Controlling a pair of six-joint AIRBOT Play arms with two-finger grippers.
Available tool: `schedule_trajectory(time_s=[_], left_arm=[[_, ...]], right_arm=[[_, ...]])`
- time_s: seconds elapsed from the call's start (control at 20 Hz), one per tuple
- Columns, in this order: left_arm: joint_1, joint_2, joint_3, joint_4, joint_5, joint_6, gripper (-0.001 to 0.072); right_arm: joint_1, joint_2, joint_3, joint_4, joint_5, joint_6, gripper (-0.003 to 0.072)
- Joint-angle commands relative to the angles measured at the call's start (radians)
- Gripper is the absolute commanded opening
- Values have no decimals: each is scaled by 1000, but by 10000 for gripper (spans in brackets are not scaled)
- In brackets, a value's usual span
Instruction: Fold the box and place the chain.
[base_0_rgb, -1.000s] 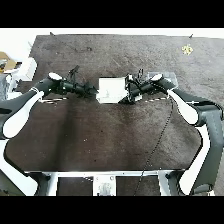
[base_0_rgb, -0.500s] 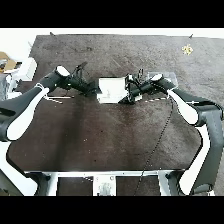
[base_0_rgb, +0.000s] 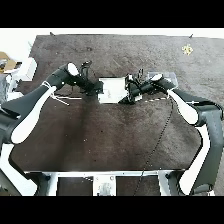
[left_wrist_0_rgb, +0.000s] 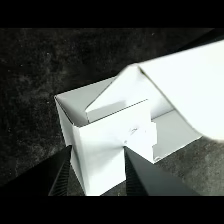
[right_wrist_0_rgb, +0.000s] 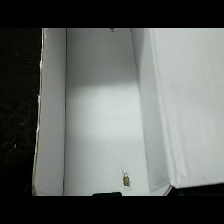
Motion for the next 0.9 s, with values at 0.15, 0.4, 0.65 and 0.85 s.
schedule_trajectory(time_s=[0.15,0.4,0.65,0.85], left_arm=[[-36,-3,13,90,25,-107,390],[-60,-20,38,150,-1,-190,390],[-110,-141,280,334,-232,-316,389],[-156,-212,398,447,-317,-381,381]], right_arm=[[0,0,0,0,3,0,590],[0,0,0,0,3,0,590],[0,0,0,0,3,0,590],[0,0,0,0,3,0,590]])
